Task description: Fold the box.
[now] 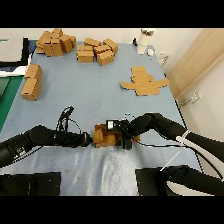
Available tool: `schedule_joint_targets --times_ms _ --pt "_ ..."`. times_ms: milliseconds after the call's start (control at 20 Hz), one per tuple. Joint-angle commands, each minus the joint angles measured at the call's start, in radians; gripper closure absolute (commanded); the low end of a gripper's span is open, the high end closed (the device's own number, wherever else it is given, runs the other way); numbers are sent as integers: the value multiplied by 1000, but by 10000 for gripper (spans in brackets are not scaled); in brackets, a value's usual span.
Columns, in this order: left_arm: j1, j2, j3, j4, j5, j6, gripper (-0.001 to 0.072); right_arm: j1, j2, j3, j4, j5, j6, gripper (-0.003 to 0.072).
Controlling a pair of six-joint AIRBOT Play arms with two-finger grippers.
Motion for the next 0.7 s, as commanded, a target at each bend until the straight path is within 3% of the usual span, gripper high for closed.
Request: schedule_joint_targets --times_ms 0,400,500,650 --pt "16 1 5 -3 -5 0 368 0 0 0 0 0 0 163" --pt "52 1 61 -3 -71 9 355 0 0 0 0 0 0 163" --pt "51 1 61 -4 -80 12 216 0 0 0 0 0 0 162" --pt "50 1 61 -30 -74 12 220 0 0 0 0 0 0 163"
